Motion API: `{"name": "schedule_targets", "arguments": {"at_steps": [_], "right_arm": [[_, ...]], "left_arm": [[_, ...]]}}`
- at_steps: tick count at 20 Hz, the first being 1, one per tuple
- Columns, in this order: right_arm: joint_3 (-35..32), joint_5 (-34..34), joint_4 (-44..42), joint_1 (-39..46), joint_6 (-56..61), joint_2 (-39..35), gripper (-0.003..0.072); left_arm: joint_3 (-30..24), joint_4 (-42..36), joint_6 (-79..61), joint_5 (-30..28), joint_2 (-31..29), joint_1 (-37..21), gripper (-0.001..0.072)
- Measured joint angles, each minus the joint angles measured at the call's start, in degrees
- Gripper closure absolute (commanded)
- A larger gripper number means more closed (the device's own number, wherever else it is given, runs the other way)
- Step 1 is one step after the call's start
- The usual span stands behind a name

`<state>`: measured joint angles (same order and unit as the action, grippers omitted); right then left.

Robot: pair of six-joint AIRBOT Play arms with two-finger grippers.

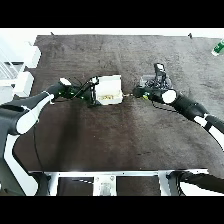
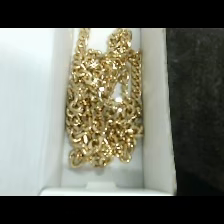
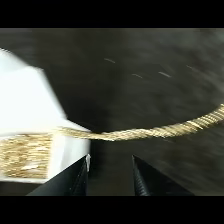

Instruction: Fold the box and place the chain.

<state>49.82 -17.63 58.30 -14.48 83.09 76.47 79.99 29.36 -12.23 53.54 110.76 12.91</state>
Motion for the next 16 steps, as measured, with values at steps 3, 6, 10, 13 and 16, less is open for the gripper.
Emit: {"name": "schedule_targets", "arguments": {"at_steps": [3,6,10,13,16], "right_arm": [[-1.4,3.5,0.1,1.7,2.9,2.3,0.0323],[0.0,5.3,-0.7,2.0,5.0,6.9,0.0323],[3.1,6.4,-1.2,2.3,6.3,12.6,0.0323],[5.6,7.0,-1.7,2.3,6.6,15.8,0.0332],[8.1,7.6,-2.3,2.6,7.3,18.3,0.0616]], "left_arm": [[0.0,0.0,0.0,0.0,0.0,0.0,0.0243],[0.0,0.0,0.0,0.0,0.0,0.0,0.0243],[0.0,0.0,0.0,0.0,0.0,0.0,0.0243],[0.0,0.0,0.0,0.0,0.0,0.0,0.0243],[0.0,0.0,0.0,0.0,0.0,0.0,0.0243]]}}
